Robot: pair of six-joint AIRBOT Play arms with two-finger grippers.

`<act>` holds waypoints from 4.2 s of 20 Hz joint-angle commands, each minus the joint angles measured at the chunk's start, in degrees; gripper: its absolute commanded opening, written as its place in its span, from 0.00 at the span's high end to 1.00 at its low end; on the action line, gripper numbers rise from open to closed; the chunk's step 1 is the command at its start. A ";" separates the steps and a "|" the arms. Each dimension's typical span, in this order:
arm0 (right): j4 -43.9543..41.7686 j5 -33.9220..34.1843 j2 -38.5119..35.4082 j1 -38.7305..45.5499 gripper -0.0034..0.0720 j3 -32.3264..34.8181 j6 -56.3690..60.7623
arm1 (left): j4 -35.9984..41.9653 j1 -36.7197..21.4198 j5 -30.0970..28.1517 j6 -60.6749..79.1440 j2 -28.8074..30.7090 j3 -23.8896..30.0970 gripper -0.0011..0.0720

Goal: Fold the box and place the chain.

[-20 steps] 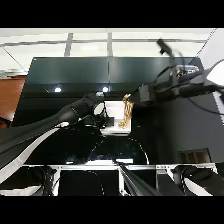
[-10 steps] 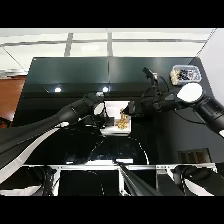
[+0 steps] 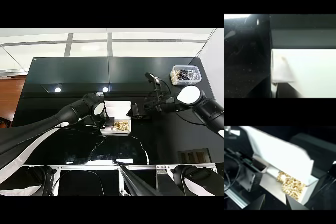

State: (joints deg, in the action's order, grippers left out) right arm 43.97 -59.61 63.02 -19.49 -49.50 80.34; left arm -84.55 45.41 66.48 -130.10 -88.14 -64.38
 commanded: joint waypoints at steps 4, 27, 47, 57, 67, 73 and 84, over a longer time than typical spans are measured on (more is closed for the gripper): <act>1.42 -1.62 -0.02 1.33 0.55 0.00 -0.48 | -0.28 -0.02 3.87 -0.22 0.00 -1.14 0.76; 4.74 -0.48 -0.02 8.68 0.55 0.00 -0.44 | 50.97 -31.06 -10.49 125.94 32.39 35.41 0.01; 4.74 0.94 0.00 8.68 0.55 0.04 -0.44 | 52.46 -22.45 -19.93 141.70 12.68 28.44 0.01; 4.76 1.66 0.00 8.68 0.55 0.04 -0.44 | 52.22 -22.43 -19.30 142.53 12.00 27.80 0.01; 5.81 7.08 0.04 8.66 0.54 0.04 -0.44 | 52.26 -18.62 -22.99 141.87 12.02 27.80 0.28; 0.26 17.90 4.81 8.66 0.19 0.02 -0.96 | 52.24 -18.60 -22.97 141.87 12.02 27.80 0.48; -5.77 1.03 12.46 3.32 0.06 -6.71 -39.74 | 52.24 -18.62 -22.97 141.87 12.02 27.80 0.48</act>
State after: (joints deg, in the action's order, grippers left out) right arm 35.03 -50.09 75.35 -15.75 -53.15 47.77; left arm -32.27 26.76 43.53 11.73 -76.07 -36.56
